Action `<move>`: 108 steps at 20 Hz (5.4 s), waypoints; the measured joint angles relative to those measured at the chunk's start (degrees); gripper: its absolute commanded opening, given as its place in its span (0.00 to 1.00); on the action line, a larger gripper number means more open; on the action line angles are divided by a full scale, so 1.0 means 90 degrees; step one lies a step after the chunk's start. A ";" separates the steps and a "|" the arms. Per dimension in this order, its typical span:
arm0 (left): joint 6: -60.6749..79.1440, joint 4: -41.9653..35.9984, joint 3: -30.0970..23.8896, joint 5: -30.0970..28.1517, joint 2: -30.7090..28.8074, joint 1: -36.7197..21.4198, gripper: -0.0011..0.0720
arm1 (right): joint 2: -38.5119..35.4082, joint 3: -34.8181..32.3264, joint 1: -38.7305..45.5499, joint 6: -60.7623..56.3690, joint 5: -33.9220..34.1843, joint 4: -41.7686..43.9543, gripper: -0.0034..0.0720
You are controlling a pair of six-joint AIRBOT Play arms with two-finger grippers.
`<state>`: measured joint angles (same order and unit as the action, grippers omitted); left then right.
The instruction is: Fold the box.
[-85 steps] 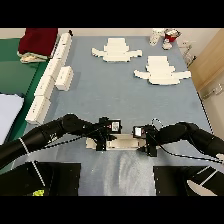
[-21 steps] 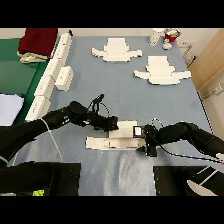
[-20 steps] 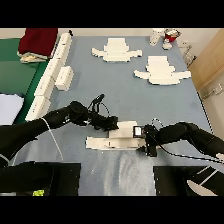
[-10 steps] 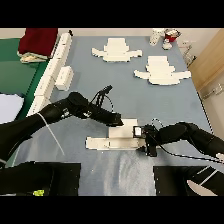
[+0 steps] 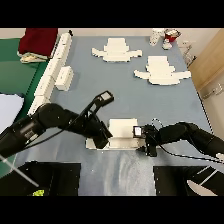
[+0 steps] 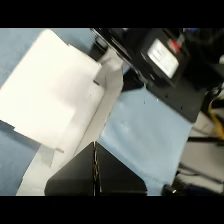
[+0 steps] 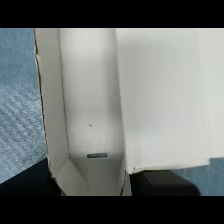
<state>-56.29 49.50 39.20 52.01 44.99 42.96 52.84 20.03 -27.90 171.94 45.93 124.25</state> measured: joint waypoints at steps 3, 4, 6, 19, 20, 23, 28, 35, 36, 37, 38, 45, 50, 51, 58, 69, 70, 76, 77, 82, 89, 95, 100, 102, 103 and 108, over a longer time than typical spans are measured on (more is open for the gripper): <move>0.0100 0.0850 -0.0359 -0.0129 -0.0522 0.0588 0.03 | 0.0000 0.0000 0.0000 0.0000 0.0000 0.0000 0.68; 0.0187 0.1100 -0.0440 -0.0136 -0.0624 0.0721 0.03 | 0.0000 0.0000 0.0000 0.0000 0.0000 0.0000 0.68; 0.0532 0.1443 -0.0561 -0.0112 -0.0743 0.0831 0.04 | 0.0000 0.0000 0.0000 0.0000 0.0000 0.0000 0.68; 0.4090 0.0304 -0.1683 -0.1127 -0.0114 -0.0143 0.96 | 0.0000 0.0000 0.0000 0.0000 0.0002 -0.0002 0.68; 0.4325 0.0090 -0.1705 -0.1190 0.0032 -0.0155 0.96 | 0.0000 0.0000 0.0000 0.0000 0.0005 -0.0002 0.68; 0.4988 -0.0517 -0.1751 -0.1355 0.0430 -0.0168 0.92 | 0.0000 0.0000 0.0000 0.0000 0.0002 0.0000 0.68; 0.5455 -0.0935 -0.1775 -0.1562 0.0811 -0.0187 0.62 | 0.0000 0.0002 -0.0002 0.0010 0.0005 -0.0010 0.68; 0.5591 -0.1064 -0.1775 -0.1588 0.1086 -0.0182 0.40 | 0.0000 0.0002 -0.0002 0.0005 0.0005 -0.0007 0.68; 0.5595 -0.1073 -0.1775 -0.1644 0.1110 -0.0182 0.40 | 0.0000 0.0002 -0.0002 0.0005 0.0005 -0.0005 0.68; 0.5598 -0.1086 -0.1775 -0.1715 0.1120 -0.0182 0.40 | 0.0000 0.0002 -0.0002 0.0005 0.0005 -0.0005 0.68; 0.5615 -0.1100 -0.1775 -0.1780 0.1132 -0.0182 0.40 | 0.0000 0.0002 -0.0002 0.0005 0.0005 -0.0005 0.68; 0.5982 -0.1243 -0.1775 -0.2076 0.1154 -0.0160 0.12 | 0.0000 0.0002 -0.0002 0.0002 0.0005 -0.0002 0.68; 0.6365 -0.1532 -0.1775 -0.2103 0.1185 -0.0012 0.10 | 0.0000 0.0002 -0.0002 0.0002 0.0005 0.0000 0.68; 0.6448 -0.1627 -0.1775 -0.2118 0.1209 0.0036 0.10 | 0.0000 0.0002 -0.0002 0.0002 0.0005 0.0000 0.68; 0.6637 -0.2050 -0.1775 -0.2465 0.1396 0.0138 0.11 | 0.0000 0.0002 -0.0002 0.0002 0.0002 0.0000 0.68; 0.6450 -0.2140 -0.1775 -0.2548 0.1426 0.0151 0.03 | 0.0000 0.0002 -0.0002 -0.0002 0.0002 0.0000 0.68; 0.6312 -0.2069 -0.1775 -0.2533 0.1426 0.0151 0.03 | 0.0000 0.0002 -0.0002 0.0000 0.0002 0.0000 0.68; 0.3218 -0.0427 -0.1642 -0.2084 0.1003 -0.0005 0.03 | 0.0000 0.0002 -0.0002 0.0000 0.0002 0.0000 0.68; 0.2504 -0.0083 -0.1588 -0.1872 0.0833 -0.0090 0.03 | 0.0000 0.0002 -0.0002 0.0000 0.0002 0.0000 0.68; -0.0969 0.1557 -0.1447 -0.0903 -0.0192 -0.0945 0.03 | 0.0000 0.0002 -0.0002 0.0000 0.0002 0.0000 0.68; -0.3852 0.2453 -0.1671 0.0197 -0.0585 -0.2628 0.03 | 0.0000 0.0002 -0.0002 0.0000 0.0002 0.0000 0.68; -0.3215 0.0600 -0.2256 -0.0061 -0.0124 -0.2424 0.03 | 0.0000 0.0002 -0.0002 0.0000 0.0002 0.0000 0.68; -0.2810 -0.0534 -0.2351 -0.0901 0.0231 -0.1416 0.03 | 0.0000 0.0002 -0.0002 0.0000 0.0002 0.0000 0.68; -0.2752 -0.0721 -0.2319 -0.1073 0.0277 -0.1178 0.03 | 0.0000 0.0002 -0.0002 0.0000 0.0002 -0.0002 0.68; -0.2732 -0.0784 -0.2293 -0.1107 0.0287 -0.1110 0.03 | 0.0000 0.0002 -0.0002 0.0000 0.0002 0.0000 0.68; -0.2688 -0.0906 -0.2096 -0.1081 0.0311 -0.0967 0.70 | 0.0000 0.0002 -0.0002 0.0000 0.0002 0.0000 0.68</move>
<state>-80.49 41.34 20.34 42.28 47.79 34.26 52.84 20.05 -27.92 171.94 45.95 124.25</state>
